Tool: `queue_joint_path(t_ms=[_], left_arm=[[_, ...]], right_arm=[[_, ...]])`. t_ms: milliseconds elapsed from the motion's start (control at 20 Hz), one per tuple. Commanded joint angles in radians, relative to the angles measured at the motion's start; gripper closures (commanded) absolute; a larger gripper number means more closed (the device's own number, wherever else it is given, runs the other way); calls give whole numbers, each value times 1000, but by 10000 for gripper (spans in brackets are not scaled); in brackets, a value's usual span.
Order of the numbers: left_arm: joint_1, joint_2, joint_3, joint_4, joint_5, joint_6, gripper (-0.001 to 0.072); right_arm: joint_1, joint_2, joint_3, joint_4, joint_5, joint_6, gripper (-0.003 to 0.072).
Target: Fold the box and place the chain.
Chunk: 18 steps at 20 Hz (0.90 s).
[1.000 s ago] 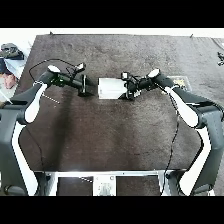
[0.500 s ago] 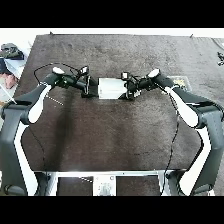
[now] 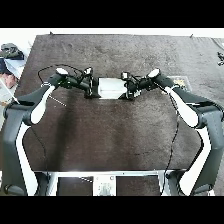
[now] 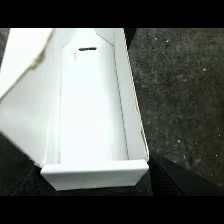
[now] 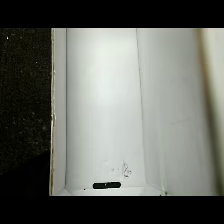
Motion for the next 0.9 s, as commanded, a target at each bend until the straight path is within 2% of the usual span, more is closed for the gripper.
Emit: queue_joint_path(t_ms=[0, 350, 850], left_arm=[[-9, -2, 0, 17, 15, -14, -11], [-42, -21, 0, 23, 109, -73, -11], [-43, -21, 0, 37, 94, -80, 1]], right_arm=[[1, 0, 0, 0, 0, 0, 417], [1, 0, 0, 0, 0, 0, 417], [1, 0, 0, 0, 0, 0, 417]])
